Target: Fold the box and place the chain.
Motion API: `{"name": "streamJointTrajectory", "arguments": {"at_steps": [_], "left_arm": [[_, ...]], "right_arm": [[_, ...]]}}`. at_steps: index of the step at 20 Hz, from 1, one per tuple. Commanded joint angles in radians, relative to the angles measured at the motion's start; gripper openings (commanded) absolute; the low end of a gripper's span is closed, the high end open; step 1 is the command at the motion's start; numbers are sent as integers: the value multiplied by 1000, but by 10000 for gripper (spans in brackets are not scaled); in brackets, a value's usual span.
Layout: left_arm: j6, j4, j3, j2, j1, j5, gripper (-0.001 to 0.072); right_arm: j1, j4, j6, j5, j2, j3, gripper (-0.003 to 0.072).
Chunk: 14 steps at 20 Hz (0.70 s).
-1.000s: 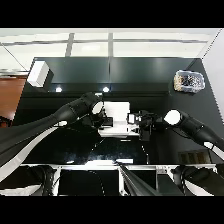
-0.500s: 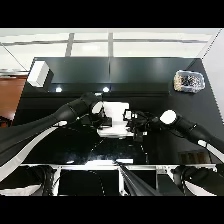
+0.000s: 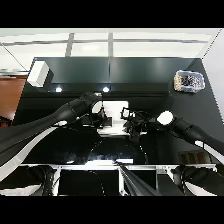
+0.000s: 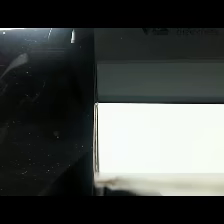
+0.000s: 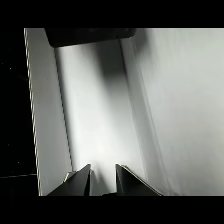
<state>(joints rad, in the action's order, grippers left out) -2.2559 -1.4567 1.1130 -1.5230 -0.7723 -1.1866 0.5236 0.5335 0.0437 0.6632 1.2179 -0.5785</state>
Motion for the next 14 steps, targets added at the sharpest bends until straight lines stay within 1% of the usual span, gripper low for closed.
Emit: {"name": "streamJointTrajectory", "arguments": {"at_steps": [1, 2, 3, 4, 5, 6, 7, 8, 9, 11, 12, 13, 14], "left_arm": [[0, 6, 1, 0, 0, 0, 29], [0, 6, 1, 0, 0, 0, 29], [0, 7, 1, 0, 0, 0, 29], [0, 6, 1, 0, 0, 0, 29], [0, 6, 1, 0, 0, 1, 29], [0, 6, 1, 0, 0, 1, 29], [0, 6, 1, 0, 0, 1, 29], [0, 6, 1, 0, 0, 1, 29], [0, 6, 1, 0, 0, 0, 29], [0, 6, 1, 0, 0, 0, 29], [1, 6, 1, 0, 0, 0, 29], [1, 0, 1, 0, 0, 0, 29], [0, 0, 1, 0, 0, 0, 29]], "right_arm": [[2, -2, 50, -12, 5, 0, 272], [2, -2, 73, -23, 5, 0, 448], [2, -1, 73, -20, 5, 0, 430], [2, 2, 84, -20, 5, 0, 268], [2, 2, 115, -22, 5, 0, 318], [2, 2, 138, -21, 5, 0, 395], [2, 2, 150, -18, 5, 0, 275], [2, 3, 169, -16, 5, -1, 131], [-2, 8, 208, -17, 2, -1, 12], [-48, 25, 422, 3, -35, -4, 16], [-99, 65, 513, 67, -70, -12, 16], [-175, 137, 596, 172, -111, -32, 15], [-260, 204, 699, 253, -151, -50, 16]]}}
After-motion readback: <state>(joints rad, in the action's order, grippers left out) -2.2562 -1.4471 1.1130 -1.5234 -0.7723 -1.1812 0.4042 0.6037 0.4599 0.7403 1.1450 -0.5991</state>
